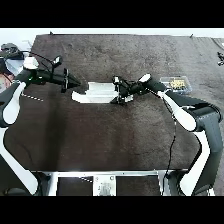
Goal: Fold the box and place the chain.
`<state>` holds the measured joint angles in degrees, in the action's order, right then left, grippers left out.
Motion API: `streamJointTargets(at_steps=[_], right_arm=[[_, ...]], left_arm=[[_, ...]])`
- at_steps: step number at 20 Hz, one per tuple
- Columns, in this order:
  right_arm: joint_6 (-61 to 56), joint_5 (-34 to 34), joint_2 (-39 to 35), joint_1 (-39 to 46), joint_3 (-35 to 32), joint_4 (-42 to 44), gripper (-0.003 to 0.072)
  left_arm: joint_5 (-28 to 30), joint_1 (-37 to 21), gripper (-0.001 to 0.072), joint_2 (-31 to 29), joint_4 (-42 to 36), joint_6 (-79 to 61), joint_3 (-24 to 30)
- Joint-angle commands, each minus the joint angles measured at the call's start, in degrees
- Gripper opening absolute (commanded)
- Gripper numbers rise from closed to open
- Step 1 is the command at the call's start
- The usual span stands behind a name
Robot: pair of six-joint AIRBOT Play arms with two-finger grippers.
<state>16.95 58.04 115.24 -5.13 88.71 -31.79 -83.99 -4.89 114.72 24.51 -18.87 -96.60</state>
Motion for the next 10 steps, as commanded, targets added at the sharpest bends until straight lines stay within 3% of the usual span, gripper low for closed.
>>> streamJointTargets(at_steps=[1, 5, 10], right_arm=[[0.0, 0.0, 0.0, 0.0, 0.0, 0.1, 0.0384], [0.0, 0.0, 0.0, 0.0, 0.0, 0.1, 0.0384], [0.0, 0.0, 0.0, 0.0, 0.0, 0.1, 0.0384]], left_arm=[[-4.1, -0.7, 0.0011, -3.6, 0.4, 0.9, 0.1], [-3.0, -0.6, 0.0006, -8.9, 1.4, 1.0, 3.0], [9.9, 0.6, 0.0006, -22.4, 0.7, -1.1, 20.7]])
